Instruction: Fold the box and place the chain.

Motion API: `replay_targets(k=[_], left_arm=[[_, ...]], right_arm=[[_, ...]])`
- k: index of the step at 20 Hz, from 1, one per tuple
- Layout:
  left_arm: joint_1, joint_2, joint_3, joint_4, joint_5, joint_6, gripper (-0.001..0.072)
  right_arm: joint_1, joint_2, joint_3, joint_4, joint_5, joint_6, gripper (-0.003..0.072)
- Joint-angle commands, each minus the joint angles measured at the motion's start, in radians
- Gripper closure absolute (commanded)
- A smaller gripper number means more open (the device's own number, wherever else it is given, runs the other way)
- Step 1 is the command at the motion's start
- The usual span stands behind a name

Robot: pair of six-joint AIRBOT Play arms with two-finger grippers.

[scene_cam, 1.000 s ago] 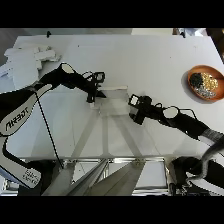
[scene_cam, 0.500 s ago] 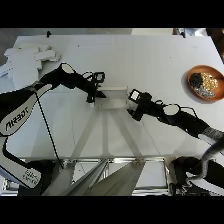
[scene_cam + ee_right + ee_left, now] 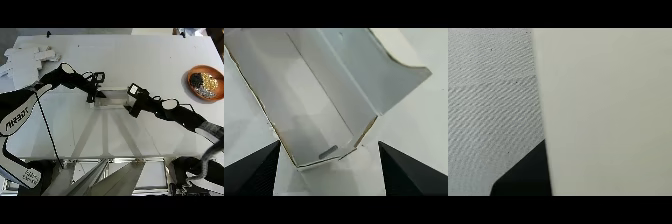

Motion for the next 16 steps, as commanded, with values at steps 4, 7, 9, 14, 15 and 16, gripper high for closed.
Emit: replay_targets(k=[4,7,9,14,15,16], left_arm=[[-0.001,0.001,0.0,0.0,0.001,0.0,0.0693],[-0.001,0.001,0.0,0.0,0.001,0.0,0.0693],[-0.001,0.001,0.0,0.0,0.001,0.0,0.0693],[-0.001,0.001,0.0,0.0,0.001,0.0,0.0693],[-0.001,0.001,0.0,0.0,0.001,0.0,0.0693],[-0.001,0.001,0.0,0.0,0.001,0.0,0.0693]], right_arm=[[-0.103,-0.034,0.062,-0.104,0.135,-0.011,0.0037],[-0.139,-0.034,0.071,-0.126,0.217,-0.011,0.0036],[-0.148,-0.034,0.071,-0.126,0.255,-0.011,0.003],[-0.148,-0.035,0.071,-0.124,0.255,0.005,0.003],[-0.148,-0.035,0.071,-0.124,0.255,0.004,0.003],[-0.148,-0.037,0.071,-0.112,0.229,0.0,0.003]])
